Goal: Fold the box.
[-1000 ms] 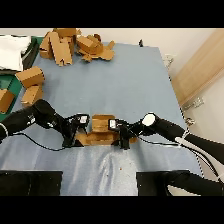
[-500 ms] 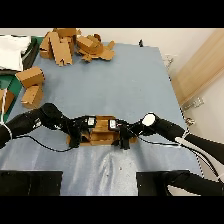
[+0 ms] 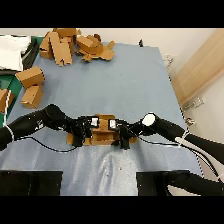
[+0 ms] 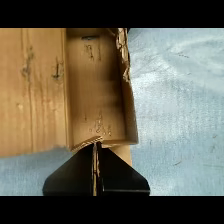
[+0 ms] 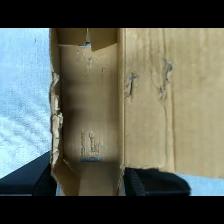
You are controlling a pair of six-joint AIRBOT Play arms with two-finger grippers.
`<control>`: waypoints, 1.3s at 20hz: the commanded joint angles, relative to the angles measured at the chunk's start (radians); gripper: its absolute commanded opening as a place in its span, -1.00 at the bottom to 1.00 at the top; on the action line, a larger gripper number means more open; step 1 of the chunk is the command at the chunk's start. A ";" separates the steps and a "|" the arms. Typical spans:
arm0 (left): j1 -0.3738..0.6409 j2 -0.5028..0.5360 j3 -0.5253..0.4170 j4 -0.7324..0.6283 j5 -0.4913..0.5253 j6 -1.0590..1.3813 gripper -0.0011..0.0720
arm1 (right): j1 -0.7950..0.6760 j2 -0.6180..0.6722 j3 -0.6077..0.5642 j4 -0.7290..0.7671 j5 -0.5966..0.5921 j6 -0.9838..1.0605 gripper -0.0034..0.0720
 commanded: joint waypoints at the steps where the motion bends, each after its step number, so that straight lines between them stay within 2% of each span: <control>1: -0.030 0.000 0.000 -0.002 0.011 -0.002 -0.85 | 0.000 0.000 0.000 0.000 0.001 0.000 0.08; 9: -0.048 0.000 0.000 -0.006 0.010 -0.004 -0.84 | 0.000 0.000 0.000 0.000 0.001 0.000 0.08; 10: -0.048 0.000 0.000 -0.006 0.010 -0.005 -0.78 | 0.001 0.000 0.000 0.000 0.001 0.000 0.08; 11: -0.048 0.000 0.000 -0.007 0.008 -0.009 -0.52 | 0.001 0.000 0.000 0.000 0.001 0.000 0.08; 12: -0.048 0.000 0.000 -0.010 0.009 -0.015 -0.44 | 0.001 0.000 0.000 0.000 0.001 0.000 0.08; 16: -0.048 0.000 0.000 -0.016 0.010 -0.015 -0.42 | 0.000 0.000 0.000 0.000 0.001 0.000 0.08; 17: -0.048 0.000 0.000 -0.032 0.011 -0.015 0.23 | 0.000 0.000 0.000 0.000 0.001 0.000 0.08; 18: -0.047 0.000 0.000 -0.056 0.011 -0.015 0.52 | 0.000 0.000 0.000 0.000 0.001 0.000 0.08; 23: -0.046 0.000 0.000 -0.066 0.010 -0.018 0.49 | 0.000 0.000 0.000 0.000 0.001 0.000 0.08; 25: -0.046 0.010 0.001 -0.012 0.009 -0.088 -0.57 | 0.000 0.000 0.000 0.000 0.001 0.000 0.08; 26: -0.046 0.025 0.001 0.041 0.006 -0.147 -0.93 | 0.000 0.000 0.000 0.000 0.001 0.000 0.08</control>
